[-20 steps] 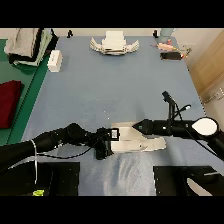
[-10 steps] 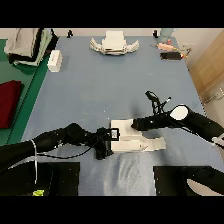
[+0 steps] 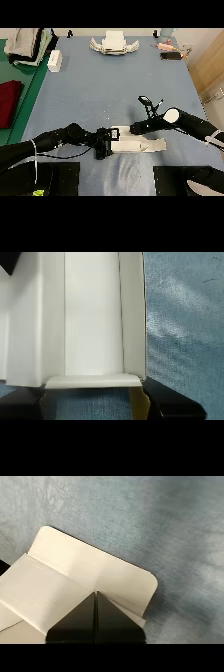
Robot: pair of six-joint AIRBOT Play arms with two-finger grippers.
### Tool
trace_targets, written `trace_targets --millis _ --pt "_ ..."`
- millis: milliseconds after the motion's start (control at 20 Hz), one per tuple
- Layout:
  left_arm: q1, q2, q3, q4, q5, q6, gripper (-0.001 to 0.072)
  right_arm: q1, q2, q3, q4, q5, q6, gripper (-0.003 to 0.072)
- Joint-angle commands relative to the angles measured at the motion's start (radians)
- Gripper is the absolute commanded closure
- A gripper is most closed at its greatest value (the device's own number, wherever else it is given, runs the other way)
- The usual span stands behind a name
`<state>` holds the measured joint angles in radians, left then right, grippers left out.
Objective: Fold the box.
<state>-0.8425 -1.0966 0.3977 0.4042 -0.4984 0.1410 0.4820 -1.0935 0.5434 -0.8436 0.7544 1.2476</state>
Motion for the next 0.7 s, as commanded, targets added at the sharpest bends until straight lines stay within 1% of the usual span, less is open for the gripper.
trace_targets --millis 0,100,200,300,400,450,550,600,650 --pt "0.001 -0.001 0.0 0.0 0.002 0.0 0.0087 0.004 0.026 0.006 -0.005 -0.006 -0.002 0.0668" --pt "0.001 -0.001 0.0 0.0 0.001 0.0 0.0087 0.004 0.088 0.019 -0.012 -0.003 -0.003 0.0668" --pt "0.001 -0.001 0.0 0.0 0.001 0.0 0.0087 0.002 0.182 0.034 -0.056 0.014 -0.002 0.0668" --pt "0.001 -0.001 0.0 0.0 0.001 0.0 0.0087 -0.011 0.287 0.035 -0.126 0.072 0.002 0.0668" --pt "0.001 -0.001 0.0 0.0 0.001 0.0 0.0087 -0.015 0.385 0.035 -0.218 0.178 -0.003 0.0668" --pt "0.001 -0.001 0.0 0.0 0.001 0.0 0.0087 -0.014 0.433 0.032 -0.243 0.246 -0.052 0.0668" --pt "0.001 -0.001 0.0 0.0 0.001 0.0 0.0087 -0.01 0.523 0.016 -0.239 0.388 -0.18 0.0667" --pt "0.001 -0.001 0.0 0.0 0.001 0.0 0.0087 -0.008 0.567 0.004 -0.242 0.457 -0.207 0.0614" --pt "0.001 -0.001 0.0 0.0 0.001 0.0 0.0087 -0.006 0.607 -0.012 -0.254 0.51 -0.22 0.0409"
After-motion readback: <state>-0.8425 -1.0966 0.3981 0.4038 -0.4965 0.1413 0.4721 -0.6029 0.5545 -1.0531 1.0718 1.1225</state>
